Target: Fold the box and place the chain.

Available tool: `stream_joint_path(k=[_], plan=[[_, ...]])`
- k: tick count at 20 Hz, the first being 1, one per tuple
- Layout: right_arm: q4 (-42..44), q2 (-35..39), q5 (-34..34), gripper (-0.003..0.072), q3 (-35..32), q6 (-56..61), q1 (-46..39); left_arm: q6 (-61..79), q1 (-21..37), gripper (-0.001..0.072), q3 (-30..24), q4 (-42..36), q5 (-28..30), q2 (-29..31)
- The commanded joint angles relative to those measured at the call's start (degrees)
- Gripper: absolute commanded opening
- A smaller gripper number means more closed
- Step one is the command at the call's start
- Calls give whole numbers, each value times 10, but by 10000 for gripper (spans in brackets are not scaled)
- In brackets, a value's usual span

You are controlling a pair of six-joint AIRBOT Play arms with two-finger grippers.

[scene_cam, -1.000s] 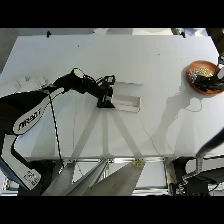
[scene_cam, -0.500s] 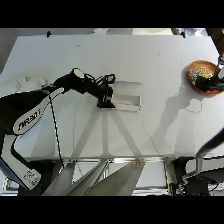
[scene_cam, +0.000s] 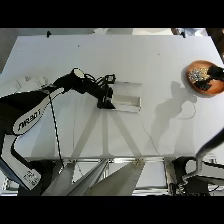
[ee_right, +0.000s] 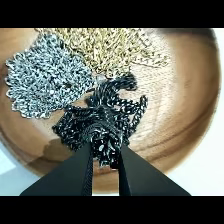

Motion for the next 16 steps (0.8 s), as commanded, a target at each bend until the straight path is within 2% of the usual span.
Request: stream_joint_path(k=[1, 4, 8, 11, 16], plan=[[10, 34, 27, 12, 0, -5, 0, 0, 0, 214, 0, 1, 18, 1], [42, 48, 53, 11, 0, -39, 0, -2, 0, 214, 0, -1, 38, 2], [104, 63, 78, 12, 0, -109, 1, -35, -8, 214, 0, 3, 120, 5], [122, 80, 98, 12, 0, -156, 9, -37, -25, 214, 0, 17, 161, 5], [122, 130, 123, 12, 0, -196, 67, -37, -45, 214, 0, 39, 176, 5]])
